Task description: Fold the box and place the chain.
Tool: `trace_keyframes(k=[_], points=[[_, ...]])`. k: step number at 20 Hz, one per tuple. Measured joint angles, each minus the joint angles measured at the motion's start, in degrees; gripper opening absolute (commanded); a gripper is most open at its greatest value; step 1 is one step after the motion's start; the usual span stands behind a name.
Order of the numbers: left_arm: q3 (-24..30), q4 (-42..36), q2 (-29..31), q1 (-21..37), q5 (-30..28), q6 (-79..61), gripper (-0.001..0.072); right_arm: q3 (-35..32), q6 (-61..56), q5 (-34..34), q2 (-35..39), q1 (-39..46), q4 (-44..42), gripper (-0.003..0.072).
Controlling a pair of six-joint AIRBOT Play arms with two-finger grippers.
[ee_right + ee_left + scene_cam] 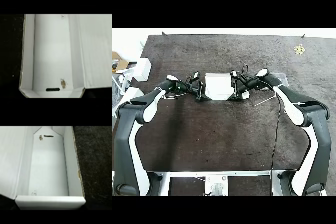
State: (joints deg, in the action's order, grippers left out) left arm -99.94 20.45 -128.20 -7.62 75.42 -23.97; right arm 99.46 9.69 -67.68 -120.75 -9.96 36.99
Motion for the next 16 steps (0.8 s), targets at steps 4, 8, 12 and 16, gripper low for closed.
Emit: trace_keyframes(k=[4,8,12,16], points=[[0.0,0.0,0.0,0.0,0.0,0.0,0.0523,0.0,-2.8,-0.4,2.0,1.0,1.9,0.0684],[0.0,0.0,0.0,0.0,0.0,0.0,0.0523,0.0,-5.9,-1.4,5.0,2.6,4.3,0.0682],[0.0,0.0,0.0,0.0,0.0,0.0,0.0523,0.0,-9.4,-3.3,8.7,3.5,5.0,0.0345],[0.0,0.0,0.0,0.0,0.0,0.0,0.0523,0.0,-11.4,-3.5,9.7,3.6,-1.8,0.0005]])
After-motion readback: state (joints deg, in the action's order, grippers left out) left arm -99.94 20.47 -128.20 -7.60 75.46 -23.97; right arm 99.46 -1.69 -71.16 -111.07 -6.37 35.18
